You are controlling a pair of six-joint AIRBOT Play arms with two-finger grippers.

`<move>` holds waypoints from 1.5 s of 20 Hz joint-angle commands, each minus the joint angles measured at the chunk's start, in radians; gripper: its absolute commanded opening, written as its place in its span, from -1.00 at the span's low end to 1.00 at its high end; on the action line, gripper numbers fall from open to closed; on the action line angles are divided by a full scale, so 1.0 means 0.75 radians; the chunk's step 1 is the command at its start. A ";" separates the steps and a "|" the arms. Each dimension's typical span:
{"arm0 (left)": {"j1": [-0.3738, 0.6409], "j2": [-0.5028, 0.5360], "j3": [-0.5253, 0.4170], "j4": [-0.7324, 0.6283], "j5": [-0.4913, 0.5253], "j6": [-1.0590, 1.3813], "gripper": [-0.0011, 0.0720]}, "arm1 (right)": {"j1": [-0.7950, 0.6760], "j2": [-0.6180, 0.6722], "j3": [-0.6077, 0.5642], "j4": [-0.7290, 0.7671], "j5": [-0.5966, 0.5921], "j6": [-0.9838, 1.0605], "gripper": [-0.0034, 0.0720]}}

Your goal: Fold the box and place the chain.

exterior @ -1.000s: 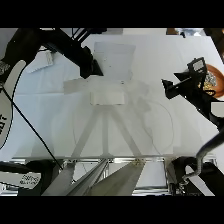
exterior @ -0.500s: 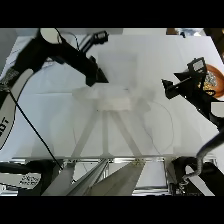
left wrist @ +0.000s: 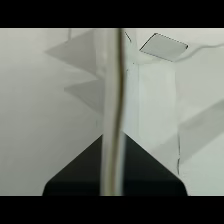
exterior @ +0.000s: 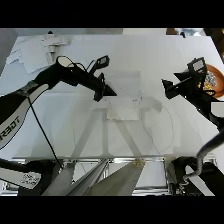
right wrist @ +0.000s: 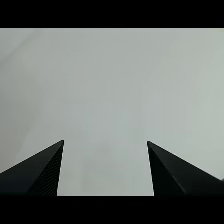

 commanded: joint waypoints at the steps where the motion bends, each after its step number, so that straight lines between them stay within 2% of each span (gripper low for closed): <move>1: 0.001 -0.091 -0.021 0.028 0.044 0.050 -0.96 | -0.001 0.001 0.002 0.000 0.001 0.001 0.63; 4: 0.006 -0.097 -0.021 0.181 0.123 0.047 -0.96 | -0.001 0.001 0.002 0.001 0.001 0.000 0.63; 9: 0.019 -0.098 -0.022 0.186 0.256 0.040 -0.96 | -0.001 0.001 0.002 0.001 0.001 0.001 0.63; 30: 0.024 -0.149 -0.022 0.181 0.213 0.119 -0.94 | -0.001 0.001 0.002 0.000 0.001 0.001 0.63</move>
